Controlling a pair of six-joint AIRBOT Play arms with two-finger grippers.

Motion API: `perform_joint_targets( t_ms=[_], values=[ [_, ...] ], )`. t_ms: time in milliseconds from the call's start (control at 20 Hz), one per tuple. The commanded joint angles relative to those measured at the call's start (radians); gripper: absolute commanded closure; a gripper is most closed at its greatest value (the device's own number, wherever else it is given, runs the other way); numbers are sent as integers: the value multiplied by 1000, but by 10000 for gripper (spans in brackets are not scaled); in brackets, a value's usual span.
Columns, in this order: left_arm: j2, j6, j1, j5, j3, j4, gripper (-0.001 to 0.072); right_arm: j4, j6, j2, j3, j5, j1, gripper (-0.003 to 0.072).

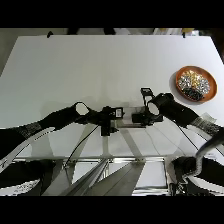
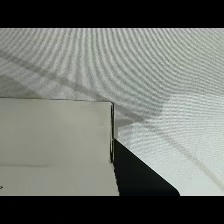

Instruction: Fold the box and place the chain.

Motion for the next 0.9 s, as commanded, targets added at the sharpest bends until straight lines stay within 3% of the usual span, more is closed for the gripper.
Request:
perform_joint_targets(
  t_ms=[0,350,550,700,800,850],
  values=[
    [0,0,-1,3,0,-1,502,7,5,-3,1,0,2,674],
    [0,0,-1,3,0,-1,502,-57,74,-10,1,6,2,552],
    [0,0,-1,3,0,-1,502,-59,84,-16,1,7,2,586],
    [0,0,-1,3,0,-1,502,-58,83,-17,1,13,2,675],
    [0,0,-1,3,0,-1,502,-58,76,-13,1,15,2,673],
    [0,0,-1,3,0,-1,502,-58,39,-7,1,16,2,631]
  ],
)
